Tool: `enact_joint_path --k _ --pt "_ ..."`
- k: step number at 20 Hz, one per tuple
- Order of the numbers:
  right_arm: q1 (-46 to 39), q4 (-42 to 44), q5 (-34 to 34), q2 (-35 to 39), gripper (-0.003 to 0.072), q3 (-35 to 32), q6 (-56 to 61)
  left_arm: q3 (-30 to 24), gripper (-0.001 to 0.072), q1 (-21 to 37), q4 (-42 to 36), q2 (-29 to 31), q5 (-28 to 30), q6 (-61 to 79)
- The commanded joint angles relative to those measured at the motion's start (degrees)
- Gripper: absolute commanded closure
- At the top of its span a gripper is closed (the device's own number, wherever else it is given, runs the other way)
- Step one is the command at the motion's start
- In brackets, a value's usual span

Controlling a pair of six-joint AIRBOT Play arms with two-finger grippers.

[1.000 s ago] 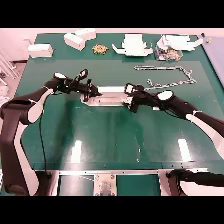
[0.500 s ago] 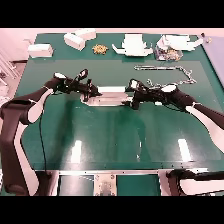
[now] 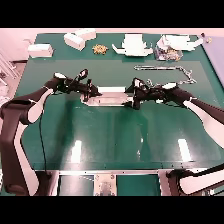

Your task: Fold the box and place the chain.

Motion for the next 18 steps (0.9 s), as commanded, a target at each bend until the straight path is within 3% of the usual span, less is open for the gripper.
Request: enact_joint_path --k 1,13,18 --pt "-0.6 0.1 5.0 -2.7 -0.0012 3.1 -0.7 0.1 0.0690 0.0 0.0 0.0 0.1 0.0" --pt "-1.7 -8.5 13.7 -9.9 -0.0011 13.8 -0.6 0.1 0.0690 0.0 0.0 0.0 0.1 0.0" --pt "-1.6 -8.3 15.1 -12.9 -0.0012 16.0 -0.7 0.1 0.0690 0.0 0.0 0.0 0.1 0.0"
